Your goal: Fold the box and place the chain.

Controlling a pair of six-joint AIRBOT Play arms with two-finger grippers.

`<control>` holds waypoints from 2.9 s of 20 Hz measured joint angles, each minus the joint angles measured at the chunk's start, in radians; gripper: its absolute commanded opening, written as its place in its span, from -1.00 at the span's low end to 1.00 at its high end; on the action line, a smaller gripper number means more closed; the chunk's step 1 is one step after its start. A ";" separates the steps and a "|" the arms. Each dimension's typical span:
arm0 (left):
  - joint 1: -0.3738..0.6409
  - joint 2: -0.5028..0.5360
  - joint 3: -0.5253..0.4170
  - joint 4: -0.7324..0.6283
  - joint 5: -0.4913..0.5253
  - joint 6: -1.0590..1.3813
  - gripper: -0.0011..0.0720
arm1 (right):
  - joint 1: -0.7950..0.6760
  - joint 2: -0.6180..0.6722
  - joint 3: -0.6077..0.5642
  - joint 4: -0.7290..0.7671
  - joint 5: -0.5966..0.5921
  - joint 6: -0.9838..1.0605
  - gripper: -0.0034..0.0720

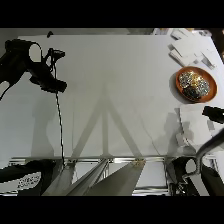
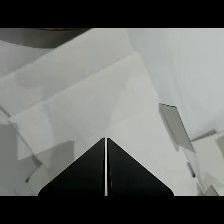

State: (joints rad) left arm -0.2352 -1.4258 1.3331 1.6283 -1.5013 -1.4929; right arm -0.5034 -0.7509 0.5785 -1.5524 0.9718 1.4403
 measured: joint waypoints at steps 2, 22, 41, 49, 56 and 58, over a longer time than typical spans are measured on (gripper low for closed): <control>0.000 0.000 0.000 0.000 0.000 0.000 -0.94 | 0.010 -0.003 0.000 0.008 -0.037 -0.004 -0.86; 0.000 0.000 0.000 0.000 0.000 0.000 -0.94 | -0.403 -0.443 0.333 -0.177 0.215 -0.393 0.38; 0.000 0.000 0.000 0.000 0.000 0.000 -0.94 | -0.126 -0.535 0.334 -0.109 0.311 -0.495 -0.86; 0.000 0.000 0.000 0.000 0.000 0.000 -0.94 | 0.362 -0.308 0.291 0.266 0.352 -0.483 -0.87; 0.000 0.000 0.000 0.000 0.000 0.000 -0.94 | 0.640 -0.126 -0.023 0.558 0.000 -0.467 -0.86; 0.000 0.000 0.000 0.000 0.008 0.000 -0.94 | 0.710 -0.109 -0.082 0.582 -0.083 -0.459 -0.86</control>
State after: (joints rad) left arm -0.2352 -1.4258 1.3331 1.6279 -1.4933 -1.4929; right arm 0.2066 -0.8597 0.4965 -0.9707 0.8890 0.9817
